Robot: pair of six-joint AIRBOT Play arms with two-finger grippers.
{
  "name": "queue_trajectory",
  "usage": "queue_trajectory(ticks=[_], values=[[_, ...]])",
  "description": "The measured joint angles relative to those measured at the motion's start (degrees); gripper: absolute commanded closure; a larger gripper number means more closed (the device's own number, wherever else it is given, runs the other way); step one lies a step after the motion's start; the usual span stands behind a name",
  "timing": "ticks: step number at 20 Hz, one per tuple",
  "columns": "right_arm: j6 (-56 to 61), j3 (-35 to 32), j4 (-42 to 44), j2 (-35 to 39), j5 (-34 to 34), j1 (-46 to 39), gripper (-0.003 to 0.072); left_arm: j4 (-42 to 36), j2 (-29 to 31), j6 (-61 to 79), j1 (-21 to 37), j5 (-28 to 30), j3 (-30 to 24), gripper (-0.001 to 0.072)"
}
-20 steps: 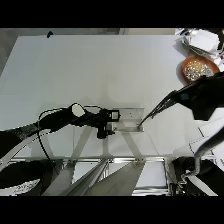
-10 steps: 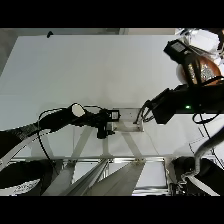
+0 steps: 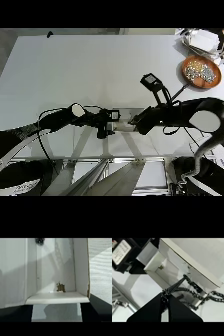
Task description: Fold the box and place the chain.
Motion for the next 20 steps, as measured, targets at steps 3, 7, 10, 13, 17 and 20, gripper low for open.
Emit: queue_trajectory(ticks=[3, 7, 10, 13, 17, 20], values=[[0.9, -5.35, 1.18, -1.22, -8.11, 2.19, 0.0675, 0.0, 0.0, 0.02, 0.0, 0.0, 0.0, 0.0397], [1.46, -8.44, 3.43, -6.49, -16.65, 4.57, 0.0675, 0.0, 0.0, 0.0, 0.0, 0.0, 0.0, 0.0397], [1.55, -9.18, 4.37, -11.56, -20.13, 5.9, 0.0671, 0.0, 0.0, 0.02, 0.0, 0.0, 0.0, 0.0397], [1.64, -9.44, 5.09, -14.93, -21.7, 6.56, 0.057, 0.0, 0.0, 0.02, 0.0, 0.0, 0.0, 0.0397], [1.64, -9.55, 5.77, -16.31, -23.06, 6.84, 0.057, 0.0, 0.0, 0.0, 0.0, 0.0, 0.0, 0.0397], [1.66, -9.57, 5.9, -14.8, -22.93, 6.86, 0.0507, 0.0, 0.0, 0.02, 0.0, 0.0, 0.0, 0.0397]])
